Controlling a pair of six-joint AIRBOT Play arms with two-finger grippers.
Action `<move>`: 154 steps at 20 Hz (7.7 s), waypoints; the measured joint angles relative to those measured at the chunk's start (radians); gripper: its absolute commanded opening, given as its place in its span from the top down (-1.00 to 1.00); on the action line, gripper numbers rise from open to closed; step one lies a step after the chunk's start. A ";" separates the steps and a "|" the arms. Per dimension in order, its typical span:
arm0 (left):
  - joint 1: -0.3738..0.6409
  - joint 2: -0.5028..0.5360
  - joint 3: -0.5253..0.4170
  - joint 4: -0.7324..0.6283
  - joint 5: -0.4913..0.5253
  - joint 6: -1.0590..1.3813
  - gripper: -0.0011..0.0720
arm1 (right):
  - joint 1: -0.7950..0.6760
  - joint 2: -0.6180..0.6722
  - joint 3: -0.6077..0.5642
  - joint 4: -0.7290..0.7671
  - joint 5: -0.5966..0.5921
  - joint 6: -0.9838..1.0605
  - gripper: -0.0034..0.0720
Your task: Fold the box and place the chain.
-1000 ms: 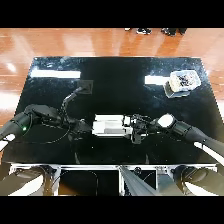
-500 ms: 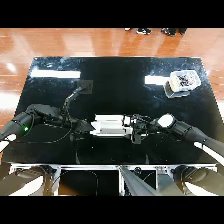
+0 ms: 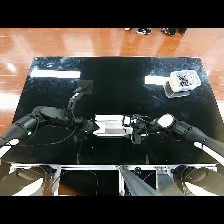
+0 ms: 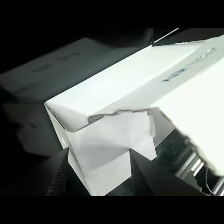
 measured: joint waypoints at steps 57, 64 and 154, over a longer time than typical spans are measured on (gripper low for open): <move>-0.473 -0.262 0.404 0.946 0.170 -1.304 0.02 | 0.000 0.000 0.000 0.000 0.000 0.002 -0.57; -0.473 -0.295 0.420 0.941 0.167 -1.296 0.02 | 0.000 0.000 0.000 0.000 0.000 0.000 -0.57; -0.436 -0.359 0.460 0.933 0.182 -1.236 0.91 | -0.053 0.077 0.000 -0.072 0.010 0.020 0.36</move>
